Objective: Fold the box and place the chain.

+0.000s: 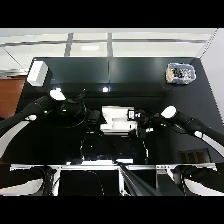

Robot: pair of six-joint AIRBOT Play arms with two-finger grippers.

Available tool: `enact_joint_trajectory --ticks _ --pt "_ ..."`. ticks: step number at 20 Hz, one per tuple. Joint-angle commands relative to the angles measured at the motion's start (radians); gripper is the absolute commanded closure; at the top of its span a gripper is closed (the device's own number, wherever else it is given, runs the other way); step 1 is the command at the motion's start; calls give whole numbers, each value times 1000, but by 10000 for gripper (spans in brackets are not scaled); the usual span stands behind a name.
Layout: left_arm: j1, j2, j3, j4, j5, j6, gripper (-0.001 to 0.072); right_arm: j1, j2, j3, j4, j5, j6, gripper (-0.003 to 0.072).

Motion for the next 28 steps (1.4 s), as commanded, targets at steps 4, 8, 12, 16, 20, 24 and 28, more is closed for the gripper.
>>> enact_joint_trajectory --ticks 4,8,12,16,20,24,28 --pt "-118 0 44 219 118 -254 323 0 0 0 0 0 0 520" --pt "-151 0 44 330 146 -406 352 0 0 0 0 0 0 520" --pt "-218 0 68 495 145 -580 351 0 0 0 0 0 0 520" --pt "-301 -2 138 724 101 -845 361 0 0 0 0 0 0 520" --pt "-368 -39 208 787 29 -963 429 0 0 0 0 0 0 520" --pt "-429 -90 275 816 9 -1044 435 0 0 0 0 0 0 520" --pt "-443 -90 275 837 5 -1096 437 0 0 0 0 0 0 520"
